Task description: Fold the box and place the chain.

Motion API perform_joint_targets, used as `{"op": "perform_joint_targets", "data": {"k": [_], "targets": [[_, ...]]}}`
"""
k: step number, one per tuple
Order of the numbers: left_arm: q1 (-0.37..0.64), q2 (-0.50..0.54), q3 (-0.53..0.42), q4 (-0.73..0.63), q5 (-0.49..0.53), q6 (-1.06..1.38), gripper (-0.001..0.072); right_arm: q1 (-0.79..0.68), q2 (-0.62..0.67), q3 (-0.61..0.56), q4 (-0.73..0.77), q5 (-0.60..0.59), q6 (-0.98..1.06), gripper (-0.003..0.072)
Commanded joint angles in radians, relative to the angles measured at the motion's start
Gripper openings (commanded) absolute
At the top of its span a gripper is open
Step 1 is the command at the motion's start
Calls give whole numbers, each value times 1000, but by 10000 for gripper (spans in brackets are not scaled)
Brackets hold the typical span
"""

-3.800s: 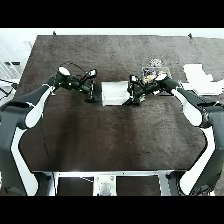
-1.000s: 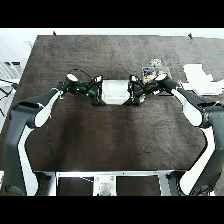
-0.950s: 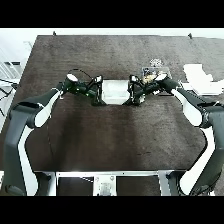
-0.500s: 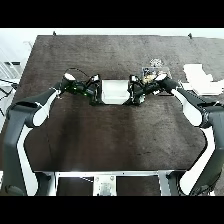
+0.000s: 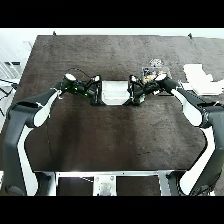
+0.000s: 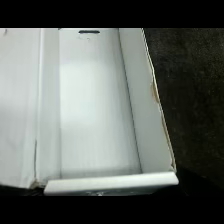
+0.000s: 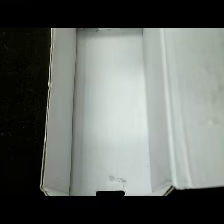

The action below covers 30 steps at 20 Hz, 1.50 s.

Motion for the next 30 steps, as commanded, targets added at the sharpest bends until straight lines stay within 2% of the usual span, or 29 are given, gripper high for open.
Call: {"op": "perform_joint_targets", "data": {"k": [1,10,11,12,30], "targets": [[-4,0,0,4,12,11,665,0,0,0,2,-2,1,584],[-4,-1,0,4,8,4,654,0,0,0,2,-2,1,584],[-4,-1,0,4,4,-1,497,0,0,0,2,-2,1,584],[-4,0,0,5,-1,-1,457,0,0,0,2,-2,1,584],[-4,0,0,36,-4,-19,457,0,0,0,2,-2,1,584]]}}
